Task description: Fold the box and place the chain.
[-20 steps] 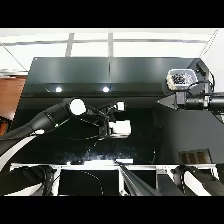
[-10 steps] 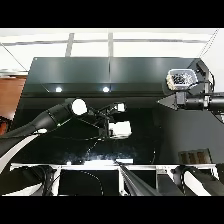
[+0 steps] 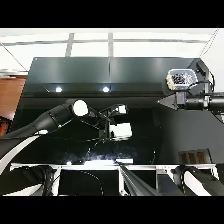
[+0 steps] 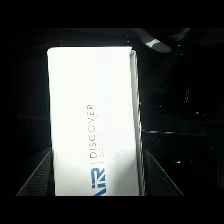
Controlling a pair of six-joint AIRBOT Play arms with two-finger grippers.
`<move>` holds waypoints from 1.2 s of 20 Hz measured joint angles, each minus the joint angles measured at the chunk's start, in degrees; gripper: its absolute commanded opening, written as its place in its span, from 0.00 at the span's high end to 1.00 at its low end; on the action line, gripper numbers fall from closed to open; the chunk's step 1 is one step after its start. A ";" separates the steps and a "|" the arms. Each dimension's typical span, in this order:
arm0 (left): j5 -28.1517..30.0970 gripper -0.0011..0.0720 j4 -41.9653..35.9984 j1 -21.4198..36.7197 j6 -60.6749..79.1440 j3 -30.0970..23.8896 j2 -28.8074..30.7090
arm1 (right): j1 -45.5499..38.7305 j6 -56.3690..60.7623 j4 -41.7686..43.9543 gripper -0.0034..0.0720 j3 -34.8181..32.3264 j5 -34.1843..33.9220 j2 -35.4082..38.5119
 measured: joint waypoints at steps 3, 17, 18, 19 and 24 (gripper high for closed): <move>0.35 0.01 0.76 -0.90 -1.36 0.00 0.00 | 0.00 0.00 0.02 0.94 0.00 0.00 0.00; 3.41 0.01 5.99 -3.96 -7.32 -0.07 -1.29 | 0.00 0.02 0.00 0.94 0.00 -0.15 0.00; 4.83 0.01 5.97 -4.57 -7.32 -0.07 -1.99 | 0.00 0.02 0.02 0.94 0.00 -0.39 0.00; 6.36 0.01 5.95 -5.27 -7.32 -0.07 -2.82 | 0.00 0.02 0.00 0.94 0.00 -0.61 0.00; 10.23 0.61 6.08 -7.02 -7.41 -0.04 -4.96 | 0.00 0.02 0.00 0.94 0.00 -1.55 0.00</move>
